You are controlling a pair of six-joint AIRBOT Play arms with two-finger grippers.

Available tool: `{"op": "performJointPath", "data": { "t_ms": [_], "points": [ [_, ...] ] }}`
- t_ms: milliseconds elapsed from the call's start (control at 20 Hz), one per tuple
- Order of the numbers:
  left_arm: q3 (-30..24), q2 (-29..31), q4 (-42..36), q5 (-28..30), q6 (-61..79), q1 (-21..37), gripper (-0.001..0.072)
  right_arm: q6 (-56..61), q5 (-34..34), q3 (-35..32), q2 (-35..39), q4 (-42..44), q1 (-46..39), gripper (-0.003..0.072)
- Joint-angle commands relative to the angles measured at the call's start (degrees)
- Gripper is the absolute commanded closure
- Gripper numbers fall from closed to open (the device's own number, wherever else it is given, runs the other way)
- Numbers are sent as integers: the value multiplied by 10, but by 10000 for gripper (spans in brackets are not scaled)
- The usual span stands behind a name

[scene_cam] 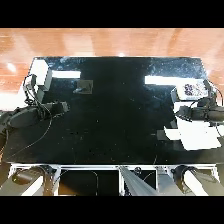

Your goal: Fold the box and place the chain.

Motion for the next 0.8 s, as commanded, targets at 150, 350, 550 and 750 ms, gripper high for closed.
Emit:
{"op": "performJointPath", "data": {
  "t_ms": [150,350,550,750],
  "points": [
    [0,0,0,0,0,0,691,0,0,1,0,0,0,667],
    [0,0,0,0,0,0,690,0,0,1,0,0,0,667],
    [0,0,0,-17,0,0,691,0,0,1,0,0,0,667],
    [0,0,0,-35,0,0,690,0,0,1,0,0,0,667]
  ]
}}
